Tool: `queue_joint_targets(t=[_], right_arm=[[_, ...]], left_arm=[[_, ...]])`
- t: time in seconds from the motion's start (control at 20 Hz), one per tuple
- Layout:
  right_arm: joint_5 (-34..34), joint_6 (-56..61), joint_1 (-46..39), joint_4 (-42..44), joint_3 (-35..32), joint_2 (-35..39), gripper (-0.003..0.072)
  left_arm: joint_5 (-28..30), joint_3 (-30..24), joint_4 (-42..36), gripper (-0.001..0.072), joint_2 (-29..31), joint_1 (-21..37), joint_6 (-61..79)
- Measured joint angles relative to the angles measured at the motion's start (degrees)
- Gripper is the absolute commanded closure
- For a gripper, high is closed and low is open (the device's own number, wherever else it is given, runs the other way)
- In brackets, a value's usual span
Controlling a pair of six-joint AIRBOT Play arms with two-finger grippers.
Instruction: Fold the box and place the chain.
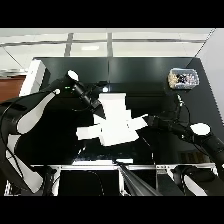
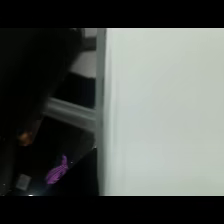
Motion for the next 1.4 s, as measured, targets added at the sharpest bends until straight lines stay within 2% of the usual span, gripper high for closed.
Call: queue_joint_targets(t=[0.05, 0.2, 0.35, 0.45, 0.6, 0.7, 0.8, 1.0, 1.25, 1.3, 1.35, 1.4], right_arm=[[-0.5, 0.0, -0.2, -0.2, 0.1, 0.0, 0.0066], [1.0, 0.0, -2.9, -4.2, 2.7, 0.0, 0.0062], [9.1, 0.0, -7.2, -15.3, 9.3, 0.0, 0.0062], [13.8, -0.3, -9.6, -24.0, 14.0, 0.0, 0.0062], [16.6, -0.7, -11.5, -35.5, 18.1, 0.0, 0.0062], [15.9, -0.7, -12.0, -39.6, 19.3, 0.0, 0.0062], [14.5, -1.0, -12.3, -40.9, 20.0, 0.0, 0.0062], [15.1, -10.5, -11.5, -41.8, 20.1, 0.0, 0.0062], [17.2, -27.1, -7.3, -37.2, 16.1, -0.1, 0.0061], [17.1, -29.8, -6.3, -36.0, 14.9, -0.1, 0.0035], [16.8, -32.7, -5.1, -35.0, 13.6, -0.2, -0.0025], [16.2, -35.0, -4.1, -34.2, 12.4, -0.5, -0.0025]], left_arm=[[-0.7, 0.4, 0.7, 0.0689, 0.0, 0.0, 0.2], [-1.1, 1.3, 3.0, 0.0690, 1.1, -0.3, 0.3], [2.2, -1.2, 4.3, 0.0690, 6.3, -1.6, 1.7], [8.5, -6.9, 4.7, 0.0686, 12.5, -3.3, 5.3], [24.4, -20.2, 1.6, 0.0684, 23.2, -6.6, 17.6], [33.0, -27.0, 0.1, 0.0685, 27.3, -8.2, 30.1], [38.3, -30.6, 0.0, 0.0685, 28.8, -9.2, 40.3], [45.9, -31.6, 1.2, 0.0685, 28.4, -10.1, 50.1], [48.1, -28.5, 5.6, 0.0686, 25.1, -10.4, 54.1], [48.2, -28.3, 6.1, 0.0686, 24.8, -10.4, 54.3], [48.3, -28.1, 6.6, 0.0686, 24.6, -10.4, 54.6], [48.4, -27.9, 6.9, 0.0686, 24.4, -10.5, 54.7]])
